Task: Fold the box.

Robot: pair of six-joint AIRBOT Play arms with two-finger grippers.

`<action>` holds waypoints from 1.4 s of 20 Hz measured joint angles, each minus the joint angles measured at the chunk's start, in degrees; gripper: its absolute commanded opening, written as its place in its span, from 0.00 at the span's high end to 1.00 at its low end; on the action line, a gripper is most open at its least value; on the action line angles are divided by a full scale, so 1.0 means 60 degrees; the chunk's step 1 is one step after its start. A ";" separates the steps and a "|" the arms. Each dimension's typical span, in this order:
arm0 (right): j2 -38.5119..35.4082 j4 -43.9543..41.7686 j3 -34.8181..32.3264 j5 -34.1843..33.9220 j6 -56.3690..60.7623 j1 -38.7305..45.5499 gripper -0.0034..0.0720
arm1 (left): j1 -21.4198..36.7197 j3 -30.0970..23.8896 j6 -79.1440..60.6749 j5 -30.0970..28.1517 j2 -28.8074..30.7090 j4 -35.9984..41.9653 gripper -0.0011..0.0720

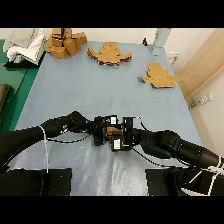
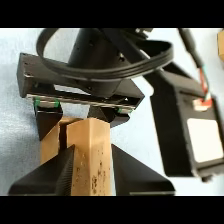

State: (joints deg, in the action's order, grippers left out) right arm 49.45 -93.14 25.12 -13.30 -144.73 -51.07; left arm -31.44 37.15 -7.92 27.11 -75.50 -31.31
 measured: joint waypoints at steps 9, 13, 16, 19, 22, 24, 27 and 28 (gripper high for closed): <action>0.0240 0.0029 0.0000 0.0069 0.0015 0.0000 0.77 | 0.0000 0.0000 0.0000 0.0000 0.0000 0.0004 0.34; 0.0255 0.0029 0.0000 0.0062 0.0033 0.0000 0.76 | 0.0000 0.0000 0.0000 0.0000 0.0000 0.0004 0.34; 0.0255 0.0015 0.0000 -0.0018 0.0036 0.0000 0.76 | 0.0000 0.0000 0.0000 0.0000 0.0000 0.0004 0.34; 0.0255 -0.0164 0.0000 -0.0237 0.0040 -0.0004 0.76 | 0.0000 0.0000 0.0000 -0.0004 0.0000 0.0000 0.34; 0.0255 -0.0273 0.0000 -0.0430 0.0040 -0.0007 0.73 | 0.0000 0.0000 0.0000 -0.0004 0.0000 0.0000 0.34; 0.0255 -0.0324 0.0000 -0.0517 0.0040 -0.0011 0.73 | 0.0000 0.0000 0.0000 -0.0004 0.0000 0.0004 0.34; 0.0255 -0.0346 0.0000 -0.0586 0.0040 -0.0007 0.73 | 0.0000 0.0000 0.0000 -0.0004 0.0000 0.0000 0.34; 0.0255 -0.0364 0.0000 -0.0608 0.0040 -0.0011 0.73 | 0.0000 0.0000 0.0000 -0.0004 0.0000 0.0000 0.34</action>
